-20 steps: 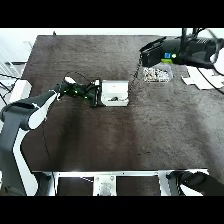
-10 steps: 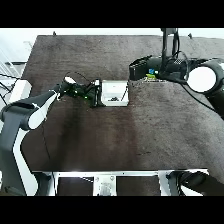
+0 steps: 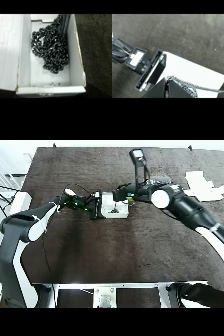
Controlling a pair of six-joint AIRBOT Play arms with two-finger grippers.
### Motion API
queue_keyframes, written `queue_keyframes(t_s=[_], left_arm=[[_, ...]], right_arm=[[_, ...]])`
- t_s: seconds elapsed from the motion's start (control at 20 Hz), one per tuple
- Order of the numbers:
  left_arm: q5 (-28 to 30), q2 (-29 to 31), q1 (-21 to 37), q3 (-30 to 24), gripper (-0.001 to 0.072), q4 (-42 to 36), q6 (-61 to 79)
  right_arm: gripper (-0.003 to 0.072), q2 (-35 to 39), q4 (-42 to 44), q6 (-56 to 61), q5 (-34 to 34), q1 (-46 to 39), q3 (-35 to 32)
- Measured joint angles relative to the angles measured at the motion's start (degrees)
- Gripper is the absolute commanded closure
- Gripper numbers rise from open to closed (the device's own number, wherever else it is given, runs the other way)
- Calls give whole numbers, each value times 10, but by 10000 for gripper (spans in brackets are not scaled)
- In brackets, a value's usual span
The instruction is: Fold the box and place the chain.
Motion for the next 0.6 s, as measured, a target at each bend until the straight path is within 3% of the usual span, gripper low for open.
queue_keyframes(t_s=[0.15,0.2,0.25,0.3,0.35,0.6], left_arm=[[0,0,0,0,88,0,0],[0,0,0,0,88,0,0],[0,0,0,0,88,0,0],[0,0,0,0,88,0,0],[0,0,0,0,88,0,0],[0,0,0,0,88,0,0]], right_arm=[[670,-54,4,5,-16,2,-1],[614,-72,5,6,-18,2,-1],[412,-89,5,8,-21,1,-1],[263,-101,5,8,-23,-1,-1],[234,-110,5,8,-24,-3,-1],[234,-99,-28,6,-16,-39,-1]])
